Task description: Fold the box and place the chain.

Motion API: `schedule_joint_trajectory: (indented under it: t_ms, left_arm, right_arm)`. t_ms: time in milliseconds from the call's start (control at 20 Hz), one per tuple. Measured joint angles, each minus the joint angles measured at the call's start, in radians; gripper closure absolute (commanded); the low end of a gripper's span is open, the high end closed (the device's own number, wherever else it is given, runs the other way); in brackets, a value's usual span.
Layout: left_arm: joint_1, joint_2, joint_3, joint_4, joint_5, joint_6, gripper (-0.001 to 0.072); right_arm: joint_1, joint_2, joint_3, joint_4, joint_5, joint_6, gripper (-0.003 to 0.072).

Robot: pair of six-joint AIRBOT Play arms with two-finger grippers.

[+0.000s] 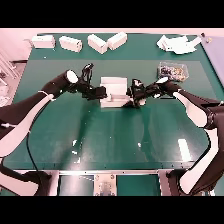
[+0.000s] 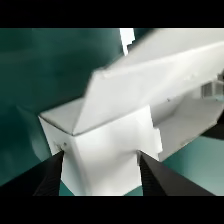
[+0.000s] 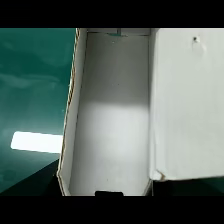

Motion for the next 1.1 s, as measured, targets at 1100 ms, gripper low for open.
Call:
schedule_joint_trajectory:
  t_ms: [1100]
  left_arm:
    - [-0.048,-0.032,0.002,0.082,0.047,-0.218,0.0184]
  right_arm:
    - [0.0,0.0,0.0,0.002,-0.002,0.001,0.0351]
